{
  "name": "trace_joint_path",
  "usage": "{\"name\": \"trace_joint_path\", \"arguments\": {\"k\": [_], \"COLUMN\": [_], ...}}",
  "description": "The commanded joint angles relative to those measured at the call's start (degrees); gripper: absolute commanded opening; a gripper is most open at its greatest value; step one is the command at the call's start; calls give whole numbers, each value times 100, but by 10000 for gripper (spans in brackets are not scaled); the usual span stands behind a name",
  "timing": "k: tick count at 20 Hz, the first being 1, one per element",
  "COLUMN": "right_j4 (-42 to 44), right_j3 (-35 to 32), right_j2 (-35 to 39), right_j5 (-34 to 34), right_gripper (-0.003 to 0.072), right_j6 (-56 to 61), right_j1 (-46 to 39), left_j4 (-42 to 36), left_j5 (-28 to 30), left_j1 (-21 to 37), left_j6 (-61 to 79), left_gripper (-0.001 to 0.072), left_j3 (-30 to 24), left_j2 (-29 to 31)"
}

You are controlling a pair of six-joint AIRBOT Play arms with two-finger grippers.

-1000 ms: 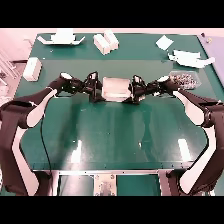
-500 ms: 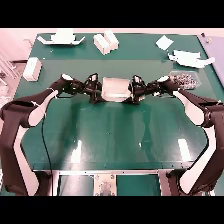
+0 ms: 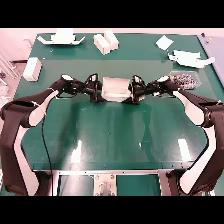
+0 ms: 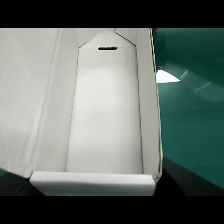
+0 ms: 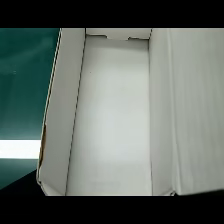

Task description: Fold the box and place the chain.

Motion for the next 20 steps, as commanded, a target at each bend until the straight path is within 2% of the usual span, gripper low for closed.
{"name": "trace_joint_path", "arguments": {"k": [1, 15, 17, 18, 19, 20], "right_j4": [-2, -2, -2, -2, -2, -2], "right_j3": [0, 0, 0, 0, 0, 0], "right_j2": [4, 4, 4, 4, 4, 4], "right_j5": [9, 11, 9, 9, 9, 9], "right_gripper": [558, 558, 558, 558, 558, 558], "right_j6": [-2, -4, -2, -2, -2, -4], "right_j1": [2, 2, 2, 2, 2, 2], "left_j4": [-101, 55, 79, 90, 90, 90], "left_j5": [-15, 118, 118, 125, 144, 146], "left_j1": [0, -94, -94, -94, -94, -94], "left_j6": [33, 37, 46, 90, 105, 96], "left_gripper": [694, 691, 514, 516, 426, 390], "left_j3": [2, 2, 2, 2, 2, 0], "left_j2": [-2, -13, -13, -13, -13, -13]}}
